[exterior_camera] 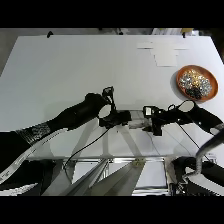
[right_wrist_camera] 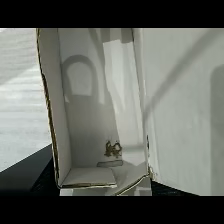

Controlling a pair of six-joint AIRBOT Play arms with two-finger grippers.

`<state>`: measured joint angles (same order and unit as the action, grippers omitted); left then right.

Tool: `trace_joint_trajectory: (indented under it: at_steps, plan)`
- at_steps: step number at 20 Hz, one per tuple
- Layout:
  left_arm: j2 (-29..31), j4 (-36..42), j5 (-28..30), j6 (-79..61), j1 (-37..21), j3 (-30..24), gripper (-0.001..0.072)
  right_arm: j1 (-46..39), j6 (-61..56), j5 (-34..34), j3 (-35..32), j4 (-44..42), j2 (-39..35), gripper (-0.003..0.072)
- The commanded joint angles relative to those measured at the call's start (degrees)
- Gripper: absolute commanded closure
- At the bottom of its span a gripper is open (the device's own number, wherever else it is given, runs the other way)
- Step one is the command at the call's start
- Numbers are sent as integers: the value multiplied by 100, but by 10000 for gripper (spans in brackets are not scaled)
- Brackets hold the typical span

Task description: Fold the box and place the chain.

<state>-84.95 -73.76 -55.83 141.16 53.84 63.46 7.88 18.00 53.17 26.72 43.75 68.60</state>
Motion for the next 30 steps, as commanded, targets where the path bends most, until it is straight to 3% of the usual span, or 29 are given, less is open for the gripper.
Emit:
trace_joint_trajectory:
  at_steps: [1, 10, 16, 23, 30]
  plan:
    - [-28, 63, -201, -186, 20, 0, 275, 2, -11, 0, 4, -2, -4, 365]
    - [-131, 107, 92, -166, 15, 7, 316, 2, -11, 0, 4, -2, -4, 365]
    - [-376, -50, -962, -378, -101, 767, 313, 2, -11, 2, 4, -2, -4, 365]
    - [-782, -94, -944, 81, 55, 780, 318, 2, -11, 0, 7, -2, -4, 365]
    - [-874, -197, -505, 483, 173, 778, 347, 2, -9, 0, 7, -2, -4, 365]
